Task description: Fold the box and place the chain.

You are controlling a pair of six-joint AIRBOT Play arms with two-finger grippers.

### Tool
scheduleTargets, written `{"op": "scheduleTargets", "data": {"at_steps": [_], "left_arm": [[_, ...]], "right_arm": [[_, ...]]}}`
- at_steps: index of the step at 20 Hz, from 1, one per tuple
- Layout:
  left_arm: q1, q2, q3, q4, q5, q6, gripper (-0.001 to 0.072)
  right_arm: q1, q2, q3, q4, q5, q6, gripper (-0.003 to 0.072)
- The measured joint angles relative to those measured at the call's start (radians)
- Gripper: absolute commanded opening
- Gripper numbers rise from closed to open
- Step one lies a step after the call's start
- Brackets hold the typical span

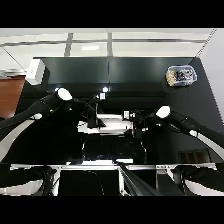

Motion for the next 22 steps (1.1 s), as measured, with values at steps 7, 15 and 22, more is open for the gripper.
{"op": "scheduleTargets", "data": {"at_steps": [7, 15, 22], "left_arm": [[0.054, 0.160, 0.042, 0.303, -0.118, -0.336, 0.0027], [0.021, 0.239, -0.169, -0.075, -0.219, -0.400, 0.0028], [-0.090, 0.229, -0.259, -0.511, 0.332, -0.171, 0.0028]], "right_arm": [[0.000, 0.000, 0.000, -0.002, 0.001, 0.000, 0.0430], [0.000, 0.000, 0.000, -0.004, 0.002, 0.000, 0.0430], [0.000, 0.000, 0.000, -0.004, 0.002, 0.000, 0.0430]]}}
